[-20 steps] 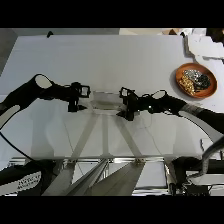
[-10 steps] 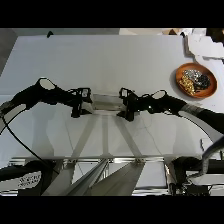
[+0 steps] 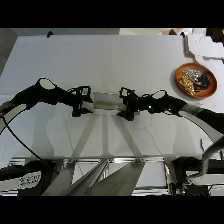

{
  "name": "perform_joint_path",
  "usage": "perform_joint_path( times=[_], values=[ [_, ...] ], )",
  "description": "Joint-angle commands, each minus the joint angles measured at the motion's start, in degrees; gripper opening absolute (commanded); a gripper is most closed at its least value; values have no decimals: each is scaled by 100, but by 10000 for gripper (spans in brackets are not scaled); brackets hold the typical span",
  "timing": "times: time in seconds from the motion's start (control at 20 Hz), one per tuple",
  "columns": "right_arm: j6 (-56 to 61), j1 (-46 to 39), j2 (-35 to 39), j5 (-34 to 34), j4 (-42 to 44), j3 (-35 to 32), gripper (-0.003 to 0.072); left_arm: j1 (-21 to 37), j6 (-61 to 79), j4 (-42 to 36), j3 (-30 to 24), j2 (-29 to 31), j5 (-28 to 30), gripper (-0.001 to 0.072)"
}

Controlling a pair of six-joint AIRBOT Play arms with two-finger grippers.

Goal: Fold the box and place the chain.

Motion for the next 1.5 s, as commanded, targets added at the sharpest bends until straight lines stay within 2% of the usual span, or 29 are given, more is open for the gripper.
perform_joint_path(
  times=[0.0, 0.05, 0.1, 0.15, 0.25, 0.35, 0.45, 0.55, 0.75, 1.1, 1.15, 1.2, 1.3, 1.45],
  values=[
    [-4, -2, 0, 7, -4, 4, 376, 7, 31, 2, -2, -4, 295, 476],
    [-4, -2, 0, 7, -4, 4, 376, 7, 33, 2, -2, -4, 295, 371],
    [-4, -2, 0, 7, -4, 4, 376, 11, 33, 2, -2, -4, 295, 317],
    [-4, -2, 0, 7, -4, 4, 376, 20, 33, 0, -2, -4, 291, 315],
    [-4, -2, 0, 7, -4, 4, 376, 39, 31, -15, -2, -4, 245, 156],
    [-4, -2, 0, 7, -4, 4, 376, 39, 33, -20, -2, -4, 181, 72],
    [-4, -2, 0, 7, -4, 4, 376, 39, 116, -24, -2, -4, 26, 66],
    [-4, -2, 0, 7, -4, 4, 376, 39, 461, -87, -2, -4, -170, 6],
    [-4, -2, 0, 7, -4, 4, 376, 37, 546, -498, -2, -11, -210, 6],
    [-4, -2, 0, 7, -4, 4, 376, 22, 542, -553, -4, -289, -245, 13],
    [-4, -2, 0, 7, -4, 4, 376, 24, 542, -551, -2, -313, -229, 62],
    [-4, -2, 0, 4, -4, 4, 376, 26, 540, -553, -4, -321, -216, 154],
    [-4, -2, 0, 7, -4, 4, 376, 26, 531, -557, -2, -323, -122, 410],
    [-4, -2, 0, 7, -4, 4, 376, 26, 498, -555, -4, -323, -61, 395]
  ],
)
